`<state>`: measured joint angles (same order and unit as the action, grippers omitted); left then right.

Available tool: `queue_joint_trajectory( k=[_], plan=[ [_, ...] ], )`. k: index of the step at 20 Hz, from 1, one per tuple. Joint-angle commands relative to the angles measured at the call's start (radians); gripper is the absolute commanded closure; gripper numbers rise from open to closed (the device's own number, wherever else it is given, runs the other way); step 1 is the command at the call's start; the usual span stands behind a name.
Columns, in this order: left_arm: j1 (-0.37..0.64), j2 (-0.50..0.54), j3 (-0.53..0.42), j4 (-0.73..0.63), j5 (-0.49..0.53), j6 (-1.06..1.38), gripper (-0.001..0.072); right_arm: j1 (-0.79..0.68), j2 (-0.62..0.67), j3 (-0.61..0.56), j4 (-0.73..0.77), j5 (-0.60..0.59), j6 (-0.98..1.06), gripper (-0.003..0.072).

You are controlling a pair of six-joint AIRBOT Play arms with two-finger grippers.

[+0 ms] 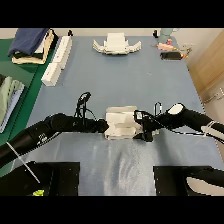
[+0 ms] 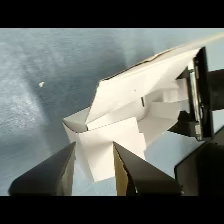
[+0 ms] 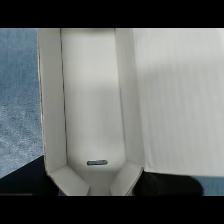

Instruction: Fold the box.

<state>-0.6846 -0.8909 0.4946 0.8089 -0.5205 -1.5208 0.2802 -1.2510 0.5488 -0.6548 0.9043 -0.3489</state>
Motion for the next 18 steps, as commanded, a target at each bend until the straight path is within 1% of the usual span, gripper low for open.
queue_joint_trajectory(
  k=[1, 4, 7, 9, 12, 15, 16, 18],
  plan=[
    [-0.008, 0.0, 0.043, 0.135, -0.032, -0.145, 0.0365, 0.0, -0.001, 0.0, 0.0, 0.0, 0.0, 0.0124],
    [-0.008, -0.002, 0.058, 0.142, -0.064, -0.156, 0.0365, 0.0, 0.0, 0.0, 0.0, 0.0, 0.0, 0.0124],
    [-0.008, -0.035, 0.058, 0.143, -0.105, -0.173, 0.0365, 0.0, 0.0, 0.0, 0.0, 0.0, 0.0, 0.0124],
    [-0.008, -0.059, 0.059, 0.142, -0.104, -0.174, 0.0365, 0.0, 0.0, 0.0, 0.0, 0.0, 0.0, 0.0124],
    [-0.011, -0.068, 0.059, 0.14, -0.101, -0.187, 0.0366, 0.0, 0.0, 0.0, 0.0, 0.0, 0.0, 0.0124],
    [-0.052, -0.081, 0.061, 0.149, -0.08, -0.218, 0.0367, 0.0, 0.0, 0.0, 0.0, 0.0, 0.0, 0.0124],
    [-0.068, -0.089, 0.067, 0.18, -0.082, -0.252, 0.0414, 0.0, -0.001, 0.0, 0.0, 0.0, 0.0, 0.0124],
    [-0.098, -0.097, 0.087, 0.277, -0.085, -0.351, 0.0426, 0.0, 0.0, 0.0, 0.0, 0.0, 0.0, 0.0124]
  ],
)
